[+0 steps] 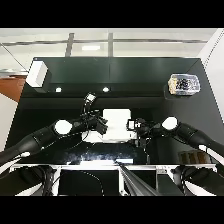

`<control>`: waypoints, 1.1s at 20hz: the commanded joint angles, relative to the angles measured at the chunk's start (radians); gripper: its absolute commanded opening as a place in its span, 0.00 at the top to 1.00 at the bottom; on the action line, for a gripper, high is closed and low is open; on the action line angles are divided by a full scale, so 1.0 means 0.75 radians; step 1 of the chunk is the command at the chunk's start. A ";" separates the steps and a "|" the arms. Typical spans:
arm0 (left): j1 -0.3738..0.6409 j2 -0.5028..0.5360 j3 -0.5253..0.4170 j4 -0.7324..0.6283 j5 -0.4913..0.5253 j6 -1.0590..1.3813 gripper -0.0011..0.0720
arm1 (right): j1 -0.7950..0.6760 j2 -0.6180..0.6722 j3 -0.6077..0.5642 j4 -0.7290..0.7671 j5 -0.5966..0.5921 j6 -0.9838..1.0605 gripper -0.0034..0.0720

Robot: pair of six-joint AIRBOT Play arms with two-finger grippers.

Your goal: Fold the box and place the chain.

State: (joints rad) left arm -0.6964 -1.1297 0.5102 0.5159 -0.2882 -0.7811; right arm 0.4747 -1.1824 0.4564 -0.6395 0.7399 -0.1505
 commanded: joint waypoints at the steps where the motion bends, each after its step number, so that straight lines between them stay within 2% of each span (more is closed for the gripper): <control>1: -0.002 -0.031 0.001 -0.001 0.017 0.003 0.94 | 0.002 0.000 -0.001 0.000 -0.001 0.000 0.34; 6: -0.001 -0.031 0.002 0.003 -0.089 0.133 0.94 | 0.002 0.000 -0.001 0.000 -0.001 0.000 0.34; 7: 0.001 -0.028 0.004 0.030 -0.097 0.167 0.94 | 0.002 0.000 -0.001 0.000 -0.001 0.001 0.34; 8: 0.020 -0.014 0.019 0.136 -0.138 0.201 0.94 | 0.002 0.000 -0.001 0.000 -0.001 0.001 0.34; 9: 0.053 0.011 0.040 0.247 -0.187 0.195 0.94 | 0.002 0.000 -0.001 0.000 -0.001 0.001 0.34; 11: 0.154 0.092 0.079 0.342 -0.290 0.194 0.94 | 0.002 0.000 -0.001 0.000 -0.001 0.001 0.34; 14: 0.358 0.248 0.124 0.447 -0.553 0.194 0.94 | 0.002 0.000 -0.001 0.000 -0.001 0.000 0.34; 15: 0.427 0.289 0.125 0.466 -0.649 0.194 0.87 | 0.002 0.000 -0.001 0.000 -0.001 0.000 0.34; 17: 0.548 0.336 0.124 0.531 -0.824 0.194 0.02 | 0.002 0.000 -0.001 0.000 -0.001 0.000 0.34; 20: 0.581 0.322 0.123 0.683 -1.009 0.330 0.03 | 0.002 0.000 -0.001 0.000 -0.001 0.000 0.34; 22: 0.543 0.314 0.111 0.623 -1.048 0.601 0.03 | 0.002 0.000 -0.001 0.000 -0.001 0.001 0.34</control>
State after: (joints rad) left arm -0.2993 -0.9005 0.5987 0.9558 -0.9482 -0.5331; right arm 0.4747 -1.1824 0.4561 -0.6399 0.7399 -0.1509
